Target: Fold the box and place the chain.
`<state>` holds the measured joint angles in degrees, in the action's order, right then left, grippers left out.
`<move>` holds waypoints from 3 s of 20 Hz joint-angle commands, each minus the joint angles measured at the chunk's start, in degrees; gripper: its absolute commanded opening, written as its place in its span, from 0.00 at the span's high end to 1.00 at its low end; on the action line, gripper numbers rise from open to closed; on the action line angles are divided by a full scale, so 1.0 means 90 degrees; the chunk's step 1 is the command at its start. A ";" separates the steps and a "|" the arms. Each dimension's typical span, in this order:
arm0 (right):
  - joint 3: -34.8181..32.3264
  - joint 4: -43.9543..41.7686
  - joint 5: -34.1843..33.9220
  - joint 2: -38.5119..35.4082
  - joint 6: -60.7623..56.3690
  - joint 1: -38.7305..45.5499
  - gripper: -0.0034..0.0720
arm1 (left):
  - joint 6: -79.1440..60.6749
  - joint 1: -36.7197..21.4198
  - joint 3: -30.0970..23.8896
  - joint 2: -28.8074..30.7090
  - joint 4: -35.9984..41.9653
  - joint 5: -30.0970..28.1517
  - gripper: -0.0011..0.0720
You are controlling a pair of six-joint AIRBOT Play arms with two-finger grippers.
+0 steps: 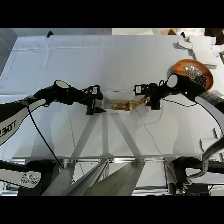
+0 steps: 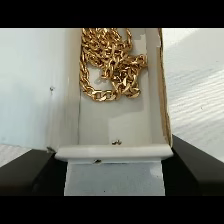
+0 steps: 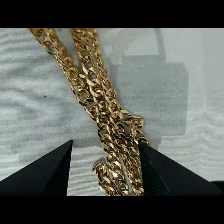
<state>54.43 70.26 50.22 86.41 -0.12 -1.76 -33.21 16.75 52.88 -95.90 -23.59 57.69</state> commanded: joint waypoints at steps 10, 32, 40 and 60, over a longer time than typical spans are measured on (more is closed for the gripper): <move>-0.0010 0.0046 0.0155 -0.0136 -0.0299 -0.0068 0.94 | 0.0000 0.0002 0.0000 0.0002 0.0000 -0.0002 0.55; -0.0002 -0.0918 -0.1370 -0.1938 -0.3866 -0.2732 0.94 | 0.0000 0.0002 0.0000 0.0002 0.0000 -0.0002 0.55; -0.0005 -0.1664 -0.2203 -0.1450 -0.3866 -0.2732 0.94 | 0.0000 0.0002 0.0000 0.0002 0.0000 -0.0005 0.55; -0.0005 -0.1673 0.0109 -0.2329 -0.2858 -0.0930 0.58 | 0.0000 0.0002 0.0000 0.0002 0.0000 -0.0002 0.55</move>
<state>54.37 58.28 45.19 67.94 -30.87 -16.16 -33.19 16.75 52.88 -95.90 -23.57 57.67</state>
